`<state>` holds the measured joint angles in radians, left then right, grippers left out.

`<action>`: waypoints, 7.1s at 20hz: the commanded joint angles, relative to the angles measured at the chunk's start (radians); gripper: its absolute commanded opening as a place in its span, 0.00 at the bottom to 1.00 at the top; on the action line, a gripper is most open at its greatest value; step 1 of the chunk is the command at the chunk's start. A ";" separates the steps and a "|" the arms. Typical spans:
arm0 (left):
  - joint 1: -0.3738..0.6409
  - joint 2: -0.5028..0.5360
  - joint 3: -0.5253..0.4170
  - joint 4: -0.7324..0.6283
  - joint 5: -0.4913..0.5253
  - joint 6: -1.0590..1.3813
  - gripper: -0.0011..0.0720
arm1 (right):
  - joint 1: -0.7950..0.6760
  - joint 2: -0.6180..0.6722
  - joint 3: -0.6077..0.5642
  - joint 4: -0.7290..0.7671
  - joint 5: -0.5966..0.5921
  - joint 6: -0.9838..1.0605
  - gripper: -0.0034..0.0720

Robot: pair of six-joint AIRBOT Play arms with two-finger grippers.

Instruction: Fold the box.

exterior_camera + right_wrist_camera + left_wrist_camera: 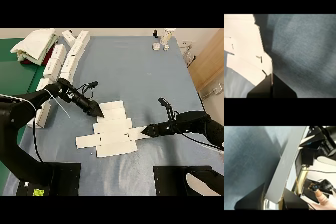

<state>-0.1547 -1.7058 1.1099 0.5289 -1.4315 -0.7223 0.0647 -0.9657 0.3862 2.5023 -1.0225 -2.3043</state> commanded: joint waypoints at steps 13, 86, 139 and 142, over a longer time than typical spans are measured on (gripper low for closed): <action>-0.021 0.009 0.021 -0.020 -0.040 0.194 0.03 | -0.002 0.001 0.049 -0.181 0.137 0.020 0.45; -0.407 0.637 -0.575 -0.080 0.539 0.878 0.03 | 0.000 0.001 0.235 -0.486 0.254 0.763 0.44; -0.406 0.618 -0.545 -0.065 0.572 0.774 0.03 | 1.003 0.442 0.079 -0.741 -0.159 1.111 0.05; -0.406 0.618 -0.545 -0.065 0.572 0.774 0.03 | 1.294 0.357 0.080 -0.990 -0.114 1.106 0.10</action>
<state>-0.5613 -1.0874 0.5644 0.4629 -0.8597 0.0517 1.1080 -0.5591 0.4770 1.7168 -1.1896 -1.2175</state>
